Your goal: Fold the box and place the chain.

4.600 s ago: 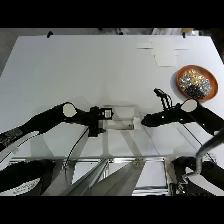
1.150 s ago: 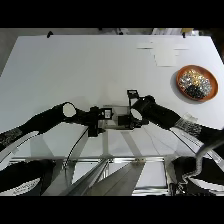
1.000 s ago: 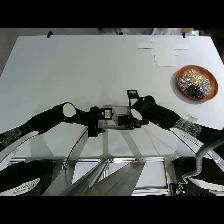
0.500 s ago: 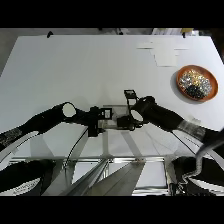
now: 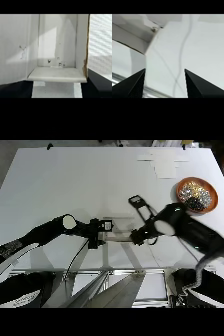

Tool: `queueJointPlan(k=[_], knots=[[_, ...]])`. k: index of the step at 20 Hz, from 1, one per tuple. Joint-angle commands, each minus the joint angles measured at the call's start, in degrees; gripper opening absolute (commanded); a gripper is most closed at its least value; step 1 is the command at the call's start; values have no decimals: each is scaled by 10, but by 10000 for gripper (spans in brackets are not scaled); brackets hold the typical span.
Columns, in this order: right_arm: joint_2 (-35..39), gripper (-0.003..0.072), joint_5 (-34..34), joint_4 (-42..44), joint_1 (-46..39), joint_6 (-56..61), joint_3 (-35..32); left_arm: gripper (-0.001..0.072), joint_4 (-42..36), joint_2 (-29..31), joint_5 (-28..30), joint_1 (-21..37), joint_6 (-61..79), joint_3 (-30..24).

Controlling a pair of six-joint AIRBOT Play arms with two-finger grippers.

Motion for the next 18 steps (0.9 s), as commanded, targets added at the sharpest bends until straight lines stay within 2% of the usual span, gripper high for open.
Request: queueJointPlan(k=[1, 5, 8, 10, 12, 13, 18], knots=[[38, 544, 33, -5, -125, -123, 13, 313, 0, 0, -1, 0, 0, 0], [-7, 542, -41, -24, -362, -211, 18, 313, 0, 0, 0, 0, 0, 0], [-93, 531, -91, -19, -497, -224, 81, 313, 0, 0, -1, 0, 0, 0], [-167, 496, -75, -35, -533, -223, 165, 313, 0, 0, -1, 0, 0, 0], [-235, 265, -58, -47, -549, -224, 247, 313, 0, 0, -1, 0, 0, 0], [-261, 218, -57, -47, -554, -224, 277, 313, 0, 0, 0, 0, 0, 0], [-339, 241, -51, -99, -554, -229, 299, 313, 0, 0, -1, 0, 0, 0]])
